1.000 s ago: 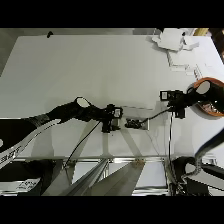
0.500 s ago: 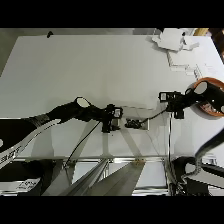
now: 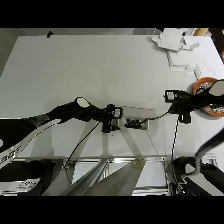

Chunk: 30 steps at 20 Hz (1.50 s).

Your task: Fold the box and place the chain.

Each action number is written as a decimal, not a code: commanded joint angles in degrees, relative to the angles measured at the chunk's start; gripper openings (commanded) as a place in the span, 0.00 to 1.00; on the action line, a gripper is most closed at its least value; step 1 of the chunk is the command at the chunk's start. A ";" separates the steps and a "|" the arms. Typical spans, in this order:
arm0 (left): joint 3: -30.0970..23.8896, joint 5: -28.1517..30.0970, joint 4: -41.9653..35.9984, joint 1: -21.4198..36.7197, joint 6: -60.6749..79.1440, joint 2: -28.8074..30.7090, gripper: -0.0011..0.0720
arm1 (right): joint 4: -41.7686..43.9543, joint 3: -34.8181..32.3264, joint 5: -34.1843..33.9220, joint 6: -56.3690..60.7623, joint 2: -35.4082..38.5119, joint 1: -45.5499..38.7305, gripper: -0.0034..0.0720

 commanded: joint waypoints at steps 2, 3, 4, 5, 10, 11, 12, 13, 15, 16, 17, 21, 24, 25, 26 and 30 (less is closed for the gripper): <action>0.02 0.02 0.00 0.00 0.00 0.00 0.70 | 5.97 -1.97 5.11 1.75 10.10 5.22 0.07; 0.02 0.02 0.02 0.00 0.00 0.00 0.70 | 7.04 -2.49 5.66 1.75 11.50 7.13 0.07; 0.02 0.02 0.02 0.00 0.00 0.00 0.70 | 8.33 -3.10 5.99 1.77 12.79 9.22 0.07; 0.02 0.02 0.02 0.00 0.00 0.00 0.70 | 9.70 -3.72 5.88 2.10 13.68 11.13 0.07; 0.02 0.02 0.00 0.00 0.00 0.00 0.70 | 19.32 -4.15 2.01 3.23 14.14 19.10 0.07; 0.02 0.02 0.02 0.00 0.00 0.00 0.70 | 21.57 -4.17 -0.28 3.21 14.14 20.44 0.07; 0.02 0.02 0.02 0.00 0.00 0.00 0.70 | 22.49 -4.17 -2.82 3.23 14.14 21.62 0.07; 0.02 0.02 0.00 0.00 0.00 0.00 0.70 | 22.60 -4.17 -5.55 3.23 14.12 22.84 0.07; 0.02 0.02 0.02 0.00 0.00 0.00 0.70 | 22.58 -4.17 -9.49 3.23 13.90 24.52 0.07; 0.02 0.02 0.02 0.00 0.00 0.00 0.70 | 22.58 -4.17 -10.71 3.21 13.75 25.09 0.07; 0.02 0.02 0.00 0.00 0.00 0.00 0.70 | 22.56 -4.17 -11.41 3.21 13.25 25.49 0.07; 0.02 0.02 0.02 0.00 0.00 0.00 0.70 | 22.58 -5.27 -11.37 3.21 9.75 25.49 0.07; 0.02 0.02 0.02 0.00 0.00 0.00 0.70 | 21.42 -6.71 -11.39 3.19 6.67 25.49 0.07; 0.02 0.02 0.00 0.00 0.00 0.00 0.70 | 19.93 -6.75 -11.52 3.21 6.03 25.49 0.07; 0.02 0.02 0.00 0.00 0.00 0.00 0.70 | 18.43 -6.75 -12.04 3.21 5.84 25.44 0.08; 0.02 -0.02 0.02 0.00 0.00 0.00 0.70 | 13.40 -6.47 -13.46 3.21 6.75 24.22 0.30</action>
